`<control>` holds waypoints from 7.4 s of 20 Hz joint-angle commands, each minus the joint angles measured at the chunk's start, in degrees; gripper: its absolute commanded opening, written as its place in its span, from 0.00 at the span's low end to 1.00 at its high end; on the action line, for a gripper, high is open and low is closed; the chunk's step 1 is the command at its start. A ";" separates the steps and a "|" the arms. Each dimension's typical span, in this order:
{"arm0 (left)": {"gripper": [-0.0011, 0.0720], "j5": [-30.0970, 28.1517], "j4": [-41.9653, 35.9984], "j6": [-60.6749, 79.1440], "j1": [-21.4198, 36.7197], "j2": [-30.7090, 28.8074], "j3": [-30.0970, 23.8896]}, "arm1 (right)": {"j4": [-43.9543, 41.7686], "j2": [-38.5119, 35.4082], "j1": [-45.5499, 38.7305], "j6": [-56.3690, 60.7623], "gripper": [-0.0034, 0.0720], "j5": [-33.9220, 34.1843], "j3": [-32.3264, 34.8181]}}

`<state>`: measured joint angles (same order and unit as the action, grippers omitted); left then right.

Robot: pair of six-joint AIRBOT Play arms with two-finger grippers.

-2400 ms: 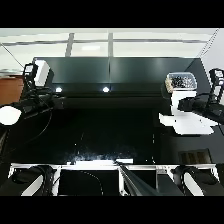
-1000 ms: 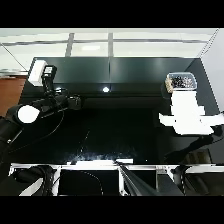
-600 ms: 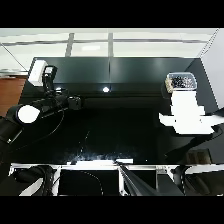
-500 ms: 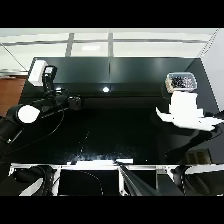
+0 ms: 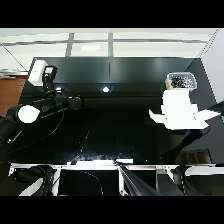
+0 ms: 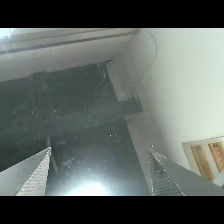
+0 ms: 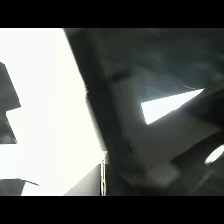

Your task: Fold the box and place the chain.

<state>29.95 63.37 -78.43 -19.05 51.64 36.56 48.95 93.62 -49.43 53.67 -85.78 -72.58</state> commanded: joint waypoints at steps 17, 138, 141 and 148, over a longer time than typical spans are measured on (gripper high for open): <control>0.97 11.63 -0.87 -9.84 1.57 3.50 -0.17 | -18.40 -50.10 63.95 -4.28 0.06 49.37 48.46; 0.05 19.63 -32.37 94.44 -7.30 23.12 -0.26 | -13.92 -37.07 78.01 -53.70 0.97 43.34 44.81; 0.05 19.74 -32.35 94.44 -7.30 23.12 -0.26 | -17.18 -35.82 78.07 -55.04 0.97 39.47 45.20; 0.05 19.65 -32.35 94.44 -7.30 23.12 -0.26 | -17.20 -35.58 78.12 -58.42 0.97 40.52 50.14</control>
<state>49.87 31.00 16.05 -26.33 74.78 36.25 32.32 57.87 28.67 -2.33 -45.28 -23.81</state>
